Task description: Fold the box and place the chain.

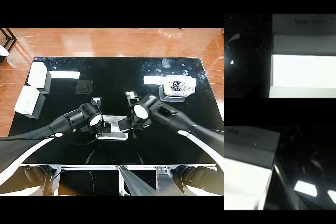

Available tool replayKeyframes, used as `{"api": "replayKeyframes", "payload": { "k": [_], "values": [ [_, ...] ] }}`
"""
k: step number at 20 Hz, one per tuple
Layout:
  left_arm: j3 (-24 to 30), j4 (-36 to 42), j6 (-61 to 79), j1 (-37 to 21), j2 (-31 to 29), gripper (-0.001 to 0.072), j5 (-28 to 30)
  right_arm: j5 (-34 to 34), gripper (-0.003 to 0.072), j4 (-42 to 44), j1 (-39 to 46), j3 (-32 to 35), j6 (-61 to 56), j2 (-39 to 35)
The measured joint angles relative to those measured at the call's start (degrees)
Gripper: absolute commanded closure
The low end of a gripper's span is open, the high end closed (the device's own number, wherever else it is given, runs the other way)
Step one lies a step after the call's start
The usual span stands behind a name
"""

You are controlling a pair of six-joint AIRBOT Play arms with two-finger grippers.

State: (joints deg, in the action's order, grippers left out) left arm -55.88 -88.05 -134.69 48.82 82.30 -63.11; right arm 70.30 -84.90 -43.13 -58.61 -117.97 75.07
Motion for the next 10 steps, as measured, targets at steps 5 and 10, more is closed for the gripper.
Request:
{"api": "replayKeyframes", "payload": {
  "k": [5,10],
  "values": [
    [0.00,0.00,0.02,0.00,0.00,0.0689,0.00,5.01,0.0061,-8.41,5.68,0.00,6.29,-12.55],
    [0.00,0.02,0.15,0.00,0.00,0.0689,0.02,3.56,0.0062,-14.88,19.98,0.15,11.56,-18.58]
  ]
}}
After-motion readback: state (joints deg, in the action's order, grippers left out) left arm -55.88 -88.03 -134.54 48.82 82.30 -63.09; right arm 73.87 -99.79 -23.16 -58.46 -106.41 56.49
